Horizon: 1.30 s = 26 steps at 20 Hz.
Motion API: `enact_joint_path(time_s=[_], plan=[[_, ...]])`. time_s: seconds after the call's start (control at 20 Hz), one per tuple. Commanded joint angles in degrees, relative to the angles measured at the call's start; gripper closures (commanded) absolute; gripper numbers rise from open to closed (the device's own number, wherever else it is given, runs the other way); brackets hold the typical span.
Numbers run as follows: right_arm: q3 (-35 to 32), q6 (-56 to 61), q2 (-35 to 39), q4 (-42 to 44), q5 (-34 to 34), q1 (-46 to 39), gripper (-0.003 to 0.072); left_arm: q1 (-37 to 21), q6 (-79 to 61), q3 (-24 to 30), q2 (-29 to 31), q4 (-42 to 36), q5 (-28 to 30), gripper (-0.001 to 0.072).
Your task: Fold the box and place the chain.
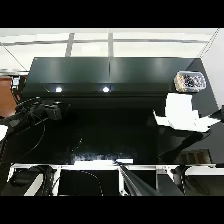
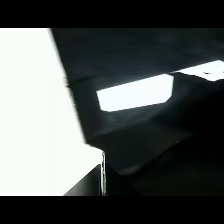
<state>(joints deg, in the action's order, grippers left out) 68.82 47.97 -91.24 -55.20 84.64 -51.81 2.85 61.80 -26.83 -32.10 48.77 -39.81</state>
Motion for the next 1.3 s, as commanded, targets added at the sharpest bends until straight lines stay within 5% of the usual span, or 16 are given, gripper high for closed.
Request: enact_joint_path(time_s=[0.0,0.4,0.55,0.95,1.25], plan=[[-7.9,-1.2,7.1,10.2,-0.4,4.3,0.0678,0.0,0.0,0.0,0.0,0.0,-1.2,0.0004],[-43.9,-2.6,44.8,32.9,-32.3,33.5,0.0678,0.0,0.2,0.4,-0.1,-0.3,-6.1,0.0004],[-51.3,-1.7,52.5,34.0,-37.2,45.0,0.0678,0.0,0.2,2.1,-0.1,-1.8,-6.5,0.0004],[-54.0,-0.8,53.2,34.0,-52.8,67.5,0.0677,0.0,0.2,6.4,-2.6,-10.3,-7.5,0.0004],[-54.0,1.1,53.2,34.0,-53.8,69.9,0.0677,3.2,-6.1,6.8,-17.2,-19.7,-10.1,0.0004]])
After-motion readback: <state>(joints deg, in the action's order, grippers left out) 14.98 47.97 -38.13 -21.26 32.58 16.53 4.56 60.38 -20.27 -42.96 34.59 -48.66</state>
